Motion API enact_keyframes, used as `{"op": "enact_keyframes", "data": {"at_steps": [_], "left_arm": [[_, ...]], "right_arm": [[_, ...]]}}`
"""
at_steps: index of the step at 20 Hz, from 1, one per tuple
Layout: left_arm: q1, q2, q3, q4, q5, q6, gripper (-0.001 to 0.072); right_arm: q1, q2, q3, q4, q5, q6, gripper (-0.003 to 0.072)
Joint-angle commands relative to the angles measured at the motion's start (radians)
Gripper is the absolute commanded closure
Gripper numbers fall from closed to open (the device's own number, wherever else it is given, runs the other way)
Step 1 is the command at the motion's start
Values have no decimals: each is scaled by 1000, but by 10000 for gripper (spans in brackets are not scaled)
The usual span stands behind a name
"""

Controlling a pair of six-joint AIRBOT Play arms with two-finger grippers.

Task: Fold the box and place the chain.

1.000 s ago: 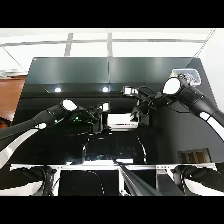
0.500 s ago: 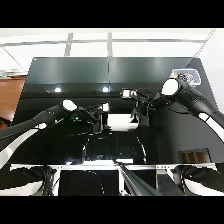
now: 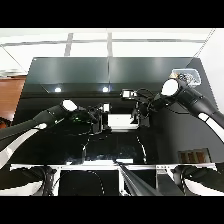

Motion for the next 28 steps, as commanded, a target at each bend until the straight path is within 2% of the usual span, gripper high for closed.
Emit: {"op": "enact_keyframes", "data": {"at_steps": [1, 21, 28], "left_arm": [[0, -1, 0, 0, 2, -1, 354], [0, -1, 0, 0, 2, -1, 354], [0, -1, 0, 0, 2, -1, 354]], "right_arm": [[2, 0, -5, -4, 14, 3, 412], [8, 0, -29, -33, -12, 4, 413], [-5, 74, -29, -33, -13, 25, 413]]}}
